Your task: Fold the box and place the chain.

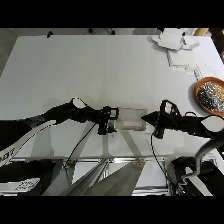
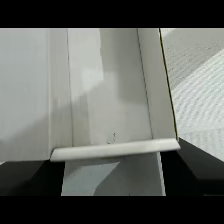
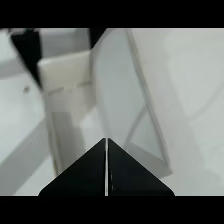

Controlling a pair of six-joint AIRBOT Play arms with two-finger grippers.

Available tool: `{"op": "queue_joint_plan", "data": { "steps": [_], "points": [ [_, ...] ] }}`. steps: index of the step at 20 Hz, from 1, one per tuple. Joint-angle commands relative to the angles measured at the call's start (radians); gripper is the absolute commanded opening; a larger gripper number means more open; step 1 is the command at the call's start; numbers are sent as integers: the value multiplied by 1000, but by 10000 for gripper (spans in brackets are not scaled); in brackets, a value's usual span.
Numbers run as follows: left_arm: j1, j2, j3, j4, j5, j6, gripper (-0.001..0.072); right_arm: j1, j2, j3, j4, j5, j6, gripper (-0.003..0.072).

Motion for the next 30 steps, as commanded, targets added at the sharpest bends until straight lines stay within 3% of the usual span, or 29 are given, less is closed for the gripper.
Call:
{"op": "queue_joint_plan", "data": {
  "steps": [1, 3, 6, 9, 12, 15, 16, 18, 20, 26, 30],
  "points": [
    [1, 0, 0, 0, 1, 0, 254, 0, -150, 1, 238, -176, -77, 23],
    [1, 0, 0, 0, 1, 0, 254, 0, -275, 2, 235, -263, -58, 23],
    [1, 0, 0, 0, 1, 0, 254, 0, -365, 2, 204, -258, -43, 23],
    [1, 0, 0, 0, 1, 0, 254, 0, -317, 29, 82, -232, 34, 23],
    [1, 0, 0, 0, 1, 0, 254, 0, -227, 123, -245, -90, 221, 23],
    [1, 0, 0, 0, 1, 0, 254, 0, -136, 167, -452, 21, 152, 27],
    [1, 0, 0, 0, 1, 0, 254, 0, -112, 167, -528, 70, 88, 54],
    [1, 0, 0, 0, 1, 0, 254, 0, -96, 163, -639, 145, -1, 236],
    [1, 0, 0, 0, 1, 0, 254, 0, -96, 138, -643, 152, -12, 245],
    [1, 0, 0, 0, 1, 0, 254, 0, -100, 30, -425, 96, -229, 238],
    [1, 0, 0, 0, 1, 0, 254, 0, -162, 18, -344, 87, -262, 220]
  ]
}}
